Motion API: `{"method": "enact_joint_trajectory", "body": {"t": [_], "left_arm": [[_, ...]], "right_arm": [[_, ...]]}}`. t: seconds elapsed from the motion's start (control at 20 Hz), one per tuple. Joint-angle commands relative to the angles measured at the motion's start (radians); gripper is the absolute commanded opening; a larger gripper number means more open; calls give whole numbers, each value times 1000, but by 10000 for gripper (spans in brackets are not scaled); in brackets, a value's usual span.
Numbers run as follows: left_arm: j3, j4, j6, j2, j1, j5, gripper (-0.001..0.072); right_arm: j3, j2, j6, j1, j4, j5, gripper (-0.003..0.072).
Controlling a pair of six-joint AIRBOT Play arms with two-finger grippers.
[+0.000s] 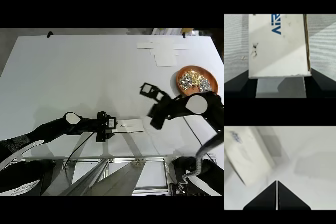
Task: Fold the box and place the chain.
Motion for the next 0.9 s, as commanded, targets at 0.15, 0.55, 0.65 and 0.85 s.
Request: {"method": "enact_joint_trajectory", "body": {"t": [0.15,0.55,0.65,0.85], "left_arm": [[0,0,0,0,0,0,151],[0,0,0,0,0,0,151],[0,0,0,0,0,0,151],[0,0,0,0,0,0,151]], "right_arm": [[-159,27,386,-319,-268,219,15],[-195,28,480,-389,-262,219,16],[-195,29,480,-389,-262,218,16],[-195,29,480,-389,-262,218,16]]}}
